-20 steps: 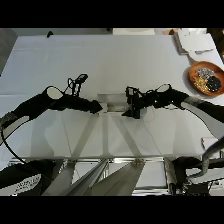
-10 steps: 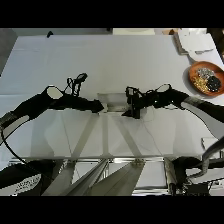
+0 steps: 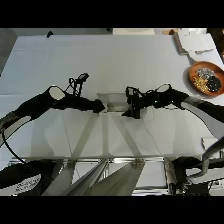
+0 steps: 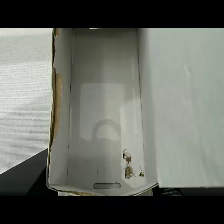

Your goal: Fold the box and place the chain.

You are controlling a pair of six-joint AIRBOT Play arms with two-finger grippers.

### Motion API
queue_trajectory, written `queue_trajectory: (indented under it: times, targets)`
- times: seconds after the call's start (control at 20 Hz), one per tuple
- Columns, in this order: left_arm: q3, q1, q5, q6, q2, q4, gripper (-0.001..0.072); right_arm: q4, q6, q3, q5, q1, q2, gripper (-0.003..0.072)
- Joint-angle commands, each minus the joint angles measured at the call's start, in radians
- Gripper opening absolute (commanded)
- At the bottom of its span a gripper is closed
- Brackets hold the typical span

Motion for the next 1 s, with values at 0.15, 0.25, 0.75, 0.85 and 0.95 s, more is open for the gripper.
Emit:
queue_trajectory:
  times: [0.15,0.25,0.75,0.85,0.95]
  targets:
    - [0.074,-0.071,-0.004,-0.338,-0.027,0.382,0.063,0.0,0.0,0.0,0.0,0.0,0.0,0.0463]
    - [0.103,-0.09,-0.014,-0.376,-0.051,0.396,0.063,0.0,0.0,0.0,0.0,0.0,0.0,0.0463]
    - [0.227,-0.138,-0.208,-0.426,-0.082,0.404,0.063,0.0,0.0,0.0,0.0,0.0,0.0,0.0463]
    - [0.227,-0.138,-0.235,-0.462,-0.082,0.403,0.063,0.0,0.0,0.0,0.0,0.0,0.0,0.0463]
    - [0.231,-0.14,-0.251,-0.502,-0.082,0.395,0.063,0.0,0.0,0.001,0.001,0.0,0.0,0.0463]
